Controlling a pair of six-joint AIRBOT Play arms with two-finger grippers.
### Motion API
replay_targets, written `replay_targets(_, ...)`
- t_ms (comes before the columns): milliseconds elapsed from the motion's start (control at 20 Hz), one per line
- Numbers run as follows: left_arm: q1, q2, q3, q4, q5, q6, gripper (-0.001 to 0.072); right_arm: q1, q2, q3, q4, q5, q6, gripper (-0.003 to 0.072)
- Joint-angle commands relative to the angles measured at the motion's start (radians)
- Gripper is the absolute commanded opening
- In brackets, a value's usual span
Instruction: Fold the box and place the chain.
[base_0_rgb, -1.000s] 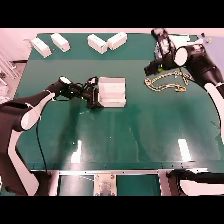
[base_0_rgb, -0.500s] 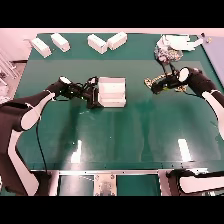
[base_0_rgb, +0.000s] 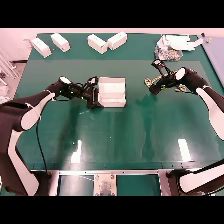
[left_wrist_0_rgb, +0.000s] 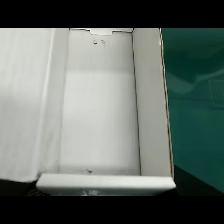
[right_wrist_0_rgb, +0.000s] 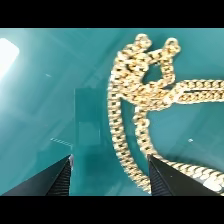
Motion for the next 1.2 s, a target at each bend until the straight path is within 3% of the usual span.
replay_targets(0,0.000,0.001,0.000,0.000,0.000,0.000,0.0569,-0.017,-0.040,0.056,0.011,0.001,-0.039,0.0567)
replay_targets(300,0.000,0.001,0.000,0.000,0.000,0.000,0.0569,-0.026,-0.082,0.072,0.023,0.015,-0.087,0.0563)
replay_targets(450,0.000,0.001,0.000,0.000,0.000,0.000,0.0569,-0.026,-0.096,0.076,0.023,0.014,-0.109,0.0505)
replay_targets(750,0.000,0.001,0.000,0.000,0.000,0.000,0.0569,-0.041,-0.114,0.089,0.023,0.007,-0.124,0.0150)
replay_targets(900,0.000,0.001,0.000,0.000,0.000,0.000,0.0569,-0.050,-0.114,0.100,0.023,0.007,-0.123,0.0017)
replay_targets(1150,0.000,0.001,0.000,0.000,0.000,0.000,0.0568,-0.028,-0.078,0.127,0.087,0.011,-0.105,0.0005)
